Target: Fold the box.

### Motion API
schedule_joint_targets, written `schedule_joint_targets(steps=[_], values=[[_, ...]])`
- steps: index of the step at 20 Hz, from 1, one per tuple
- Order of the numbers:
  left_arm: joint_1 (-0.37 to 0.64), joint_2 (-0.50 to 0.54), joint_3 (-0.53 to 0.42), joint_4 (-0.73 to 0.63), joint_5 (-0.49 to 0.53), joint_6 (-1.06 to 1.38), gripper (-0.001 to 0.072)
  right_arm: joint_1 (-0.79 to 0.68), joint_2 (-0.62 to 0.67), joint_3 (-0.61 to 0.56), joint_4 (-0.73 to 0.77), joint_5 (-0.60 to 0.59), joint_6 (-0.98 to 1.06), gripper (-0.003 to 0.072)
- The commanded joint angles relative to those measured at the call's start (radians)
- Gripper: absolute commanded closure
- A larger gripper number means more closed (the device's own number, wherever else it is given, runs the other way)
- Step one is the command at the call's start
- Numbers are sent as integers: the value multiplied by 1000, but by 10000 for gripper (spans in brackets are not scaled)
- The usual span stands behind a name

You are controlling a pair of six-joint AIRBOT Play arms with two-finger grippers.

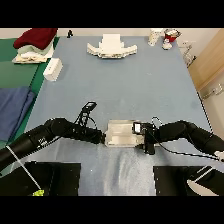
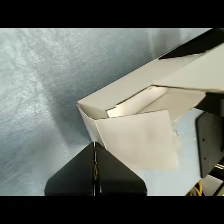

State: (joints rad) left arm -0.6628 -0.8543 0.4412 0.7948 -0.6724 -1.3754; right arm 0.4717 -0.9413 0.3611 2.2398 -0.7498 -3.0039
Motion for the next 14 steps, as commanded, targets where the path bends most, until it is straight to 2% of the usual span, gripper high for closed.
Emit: schedule_joint_targets(steps=[1,11,12,13,14], values=[[-3,2,20,-10,-13,-2,695,0,0,1,0,0,0,176],[-3,2,32,3,-30,-1,687,0,0,1,0,0,0,177],[-3,2,32,16,-37,-2,454,0,0,1,0,0,0,176],[-2,2,32,21,-44,-2,321,0,0,1,0,0,0,176],[-2,2,32,21,-49,-1,361,0,0,1,0,0,0,176]])
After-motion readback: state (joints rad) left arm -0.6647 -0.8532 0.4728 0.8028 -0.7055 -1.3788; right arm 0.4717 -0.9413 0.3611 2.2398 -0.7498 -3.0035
